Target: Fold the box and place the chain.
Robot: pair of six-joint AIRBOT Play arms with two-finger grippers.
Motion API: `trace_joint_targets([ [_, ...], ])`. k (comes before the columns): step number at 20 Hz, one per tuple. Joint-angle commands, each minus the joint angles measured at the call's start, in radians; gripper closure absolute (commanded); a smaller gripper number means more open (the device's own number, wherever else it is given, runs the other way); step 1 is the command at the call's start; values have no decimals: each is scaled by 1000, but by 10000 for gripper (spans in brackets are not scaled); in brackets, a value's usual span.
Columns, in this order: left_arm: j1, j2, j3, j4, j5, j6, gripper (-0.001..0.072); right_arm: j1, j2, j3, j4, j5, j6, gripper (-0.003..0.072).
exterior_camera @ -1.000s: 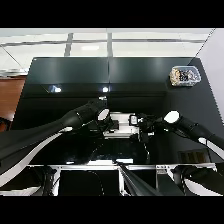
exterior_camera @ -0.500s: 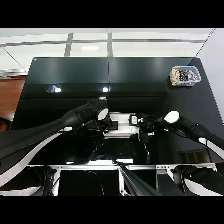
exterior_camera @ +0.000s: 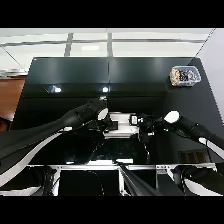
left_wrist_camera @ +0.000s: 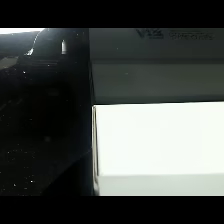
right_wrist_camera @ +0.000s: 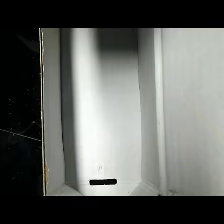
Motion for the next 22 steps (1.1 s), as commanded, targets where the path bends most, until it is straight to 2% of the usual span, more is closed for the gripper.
trace_joint_targets([
  [1,0,0,1,-2,3,0,683,0,0,-1,0,0,-1,620],
  [22,1,0,1,-18,8,0,682,0,0,-1,0,0,-1,620],
])
